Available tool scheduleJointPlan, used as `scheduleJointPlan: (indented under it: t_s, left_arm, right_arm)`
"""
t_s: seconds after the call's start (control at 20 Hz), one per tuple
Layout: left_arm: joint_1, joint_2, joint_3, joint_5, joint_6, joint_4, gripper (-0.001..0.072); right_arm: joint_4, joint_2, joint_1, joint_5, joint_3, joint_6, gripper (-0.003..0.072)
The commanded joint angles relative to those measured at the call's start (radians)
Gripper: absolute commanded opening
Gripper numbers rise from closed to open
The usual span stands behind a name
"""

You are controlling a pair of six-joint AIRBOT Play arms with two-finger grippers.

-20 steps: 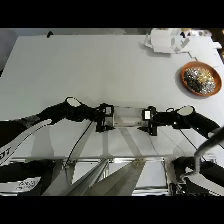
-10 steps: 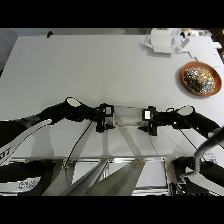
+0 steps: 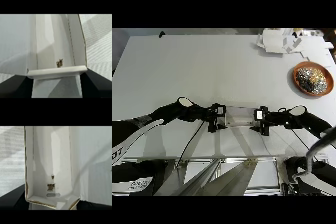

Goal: Fold the box and place the chain.

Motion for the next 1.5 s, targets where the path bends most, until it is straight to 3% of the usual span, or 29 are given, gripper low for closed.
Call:
scheduleJointPlan:
  t_s: [0.0, 0.4, 0.45, 0.5, 0.55, 0.75, 1.1, 1.4, 1.45]
  left_arm:
    - [0.0, 0.001, 0.001, 0.0, 0.0, 0.0, 0.0014]
    - [0.0, 0.001, 0.001, 0.0, 0.0, 0.0, 0.0014]
    - [0.0, 0.001, 0.001, 0.0, 0.0, 0.0, 0.0014]
    - [0.0, 0.001, 0.001, 0.0, 0.0, 0.0, 0.0014]
    - [0.0, 0.001, 0.001, 0.0, 0.0, 0.0, 0.0014]
    - [0.0, 0.001, 0.001, 0.0, 0.0, 0.0, 0.0014]
    - [0.0, 0.001, 0.001, 0.0, 0.0, 0.0, 0.0014]
    - [0.0, 0.001, 0.001, 0.0, 0.0, 0.0, 0.0014]
    - [0.0, 0.001, 0.001, 0.0, 0.0, 0.0, 0.0014]
  right_arm:
    - [0.0, 0.001, 0.0, 0.0, 0.0, 0.0, 0.0415]
    - [0.011, 0.001, 0.0, 0.011, 0.0, 0.004, 0.0411]
    - [0.007, 0.001, 0.0, 0.014, 0.0, 0.026, 0.0583]
    - [0.008, 0.001, 0.0, 0.012, 0.0, 0.034, 0.0698]
    - [0.007, 0.004, 0.0, 0.015, 0.0, 0.039, 0.0707]
    - [-0.021, 0.046, 0.0, 0.034, 0.0, 0.115, 0.0708]
    - [-0.283, 0.146, -0.08, 0.056, 0.0, 0.44, 0.0703]
    - [-0.281, 0.394, -0.229, 0.164, 0.0, 0.484, 0.0686]
    - [-0.274, 0.439, -0.23, 0.192, 0.0, 0.491, 0.0641]
